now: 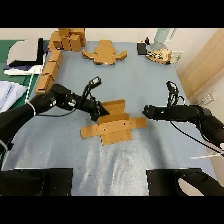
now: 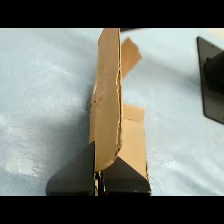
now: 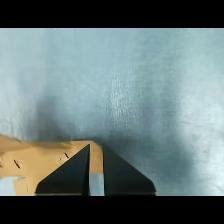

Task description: Fold the box.

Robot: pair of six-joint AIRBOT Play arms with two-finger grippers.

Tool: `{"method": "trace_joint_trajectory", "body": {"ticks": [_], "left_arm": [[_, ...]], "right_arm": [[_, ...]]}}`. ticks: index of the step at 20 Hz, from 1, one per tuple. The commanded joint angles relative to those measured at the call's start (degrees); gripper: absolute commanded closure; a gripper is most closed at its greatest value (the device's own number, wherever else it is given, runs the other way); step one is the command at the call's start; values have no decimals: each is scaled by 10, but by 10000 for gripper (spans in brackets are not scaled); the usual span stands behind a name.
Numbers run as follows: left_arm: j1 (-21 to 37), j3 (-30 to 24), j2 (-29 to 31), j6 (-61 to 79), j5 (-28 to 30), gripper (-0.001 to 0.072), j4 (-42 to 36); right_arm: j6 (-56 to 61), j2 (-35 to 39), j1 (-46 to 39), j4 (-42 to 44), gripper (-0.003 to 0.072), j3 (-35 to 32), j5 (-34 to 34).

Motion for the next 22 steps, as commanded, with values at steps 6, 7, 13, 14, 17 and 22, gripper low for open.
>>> {"method": "trace_joint_trajectory", "body": {"ticks": [6,7,13,14,17,22], "left_arm": [[-55,-68,26,158,52,698,-61],[-54,-68,26,158,48,697,-61],[-54,-68,26,168,35,696,-35],[-54,-68,26,168,35,696,-25],[-54,-68,26,163,34,696,-13],[-54,-68,26,163,20,695,-14]], "right_arm": [[17,-1,-1,0,566,1,34],[17,-1,-1,0,566,1,34],[16,-1,-1,0,566,1,34],[16,-1,-1,0,566,1,34],[16,-1,-1,0,566,1,34],[16,-1,-1,-1,566,1,34]]}}
